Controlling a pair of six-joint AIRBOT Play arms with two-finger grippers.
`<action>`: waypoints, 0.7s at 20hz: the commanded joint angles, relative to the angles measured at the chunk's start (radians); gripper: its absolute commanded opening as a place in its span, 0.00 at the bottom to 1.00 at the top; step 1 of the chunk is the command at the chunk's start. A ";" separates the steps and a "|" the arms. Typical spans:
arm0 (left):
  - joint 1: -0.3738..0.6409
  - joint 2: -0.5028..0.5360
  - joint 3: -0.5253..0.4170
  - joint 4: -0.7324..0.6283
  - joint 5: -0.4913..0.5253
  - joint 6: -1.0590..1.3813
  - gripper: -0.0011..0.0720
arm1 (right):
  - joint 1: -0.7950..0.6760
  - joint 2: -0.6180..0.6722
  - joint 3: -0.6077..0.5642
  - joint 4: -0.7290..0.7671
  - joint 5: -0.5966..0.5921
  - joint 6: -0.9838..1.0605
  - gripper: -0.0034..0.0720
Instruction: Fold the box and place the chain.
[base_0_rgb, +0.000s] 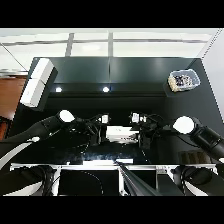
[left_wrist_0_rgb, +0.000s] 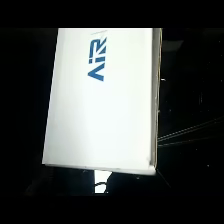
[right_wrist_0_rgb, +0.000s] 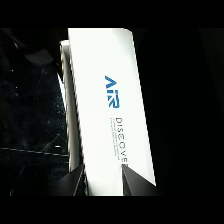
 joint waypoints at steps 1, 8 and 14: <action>0.000 0.000 0.001 0.000 0.000 0.000 0.64 | 0.001 0.001 0.000 0.000 0.002 0.000 0.37; 0.000 0.000 0.001 0.000 0.000 0.000 0.64 | 0.001 0.001 0.000 0.000 0.024 0.000 0.44; 0.000 0.000 0.001 0.000 0.000 0.000 0.64 | 0.001 0.001 0.000 0.001 0.027 0.000 0.50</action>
